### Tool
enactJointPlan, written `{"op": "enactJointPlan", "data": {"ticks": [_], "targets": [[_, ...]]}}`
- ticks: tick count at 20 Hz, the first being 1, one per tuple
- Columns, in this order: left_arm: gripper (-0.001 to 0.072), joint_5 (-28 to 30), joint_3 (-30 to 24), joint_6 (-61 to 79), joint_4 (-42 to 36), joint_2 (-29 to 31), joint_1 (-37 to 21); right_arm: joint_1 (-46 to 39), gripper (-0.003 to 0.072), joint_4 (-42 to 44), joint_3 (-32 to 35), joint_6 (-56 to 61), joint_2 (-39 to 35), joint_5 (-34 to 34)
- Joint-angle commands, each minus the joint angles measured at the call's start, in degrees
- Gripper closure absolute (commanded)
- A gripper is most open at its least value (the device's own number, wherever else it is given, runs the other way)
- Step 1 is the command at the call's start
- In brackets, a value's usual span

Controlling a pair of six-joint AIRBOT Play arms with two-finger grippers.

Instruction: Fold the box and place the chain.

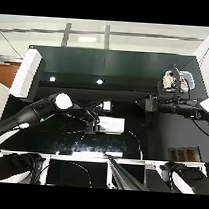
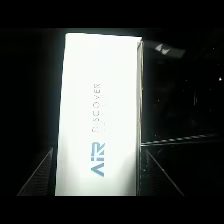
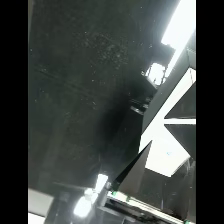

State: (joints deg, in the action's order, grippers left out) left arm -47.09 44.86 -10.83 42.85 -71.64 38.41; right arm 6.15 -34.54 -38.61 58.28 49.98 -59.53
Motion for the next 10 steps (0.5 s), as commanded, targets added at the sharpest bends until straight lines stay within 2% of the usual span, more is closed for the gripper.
{"op": "enactJointPlan", "data": {"ticks": [1, 4, 10], "targets": [[-0.0002, 0.98, 0.28, -0.2, 0.2, -1.16, 1.42, -0.02, 0.0639, -0.04, 0.0, 0.02, -0.04, 0.24], [-0.0002, 3.23, 0.31, -0.42, 0.15, -2.21, 2.47, -0.02, 0.0639, -0.04, 0.0, 0.02, -0.04, 0.22], [-0.0002, 3.93, 0.31, -1.64, 0.39, -2.95, 2.99, -0.02, 0.0639, -0.04, 0.0, 0.0, -0.04, 0.24]]}}
